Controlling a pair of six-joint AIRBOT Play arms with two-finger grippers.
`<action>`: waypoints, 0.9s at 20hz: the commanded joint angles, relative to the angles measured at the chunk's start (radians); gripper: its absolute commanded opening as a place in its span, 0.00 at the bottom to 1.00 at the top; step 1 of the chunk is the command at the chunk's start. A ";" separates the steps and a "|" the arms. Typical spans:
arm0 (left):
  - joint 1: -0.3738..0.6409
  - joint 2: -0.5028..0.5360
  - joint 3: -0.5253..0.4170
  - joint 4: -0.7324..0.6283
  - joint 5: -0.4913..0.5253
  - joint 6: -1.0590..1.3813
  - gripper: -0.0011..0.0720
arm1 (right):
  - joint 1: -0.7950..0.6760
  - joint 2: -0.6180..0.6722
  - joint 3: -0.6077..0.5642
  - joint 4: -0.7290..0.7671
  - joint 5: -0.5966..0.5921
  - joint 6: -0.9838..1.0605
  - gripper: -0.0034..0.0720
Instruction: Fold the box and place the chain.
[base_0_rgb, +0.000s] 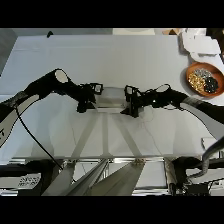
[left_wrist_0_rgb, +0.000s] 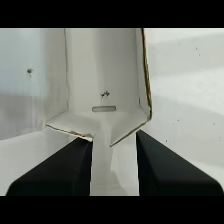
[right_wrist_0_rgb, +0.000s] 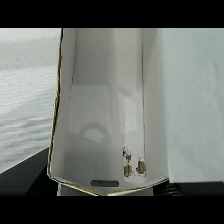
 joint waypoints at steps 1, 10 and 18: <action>0.000 0.001 0.000 -0.037 0.020 0.000 0.39 | 0.000 0.000 0.001 0.000 0.000 0.000 0.64; 0.009 0.050 -0.003 0.003 0.020 -0.035 0.39 | 0.000 0.000 0.001 0.000 0.000 0.000 0.64; 0.008 0.050 -0.126 -0.010 0.126 -0.057 0.39 | 0.000 -0.001 0.001 0.000 0.000 0.000 0.64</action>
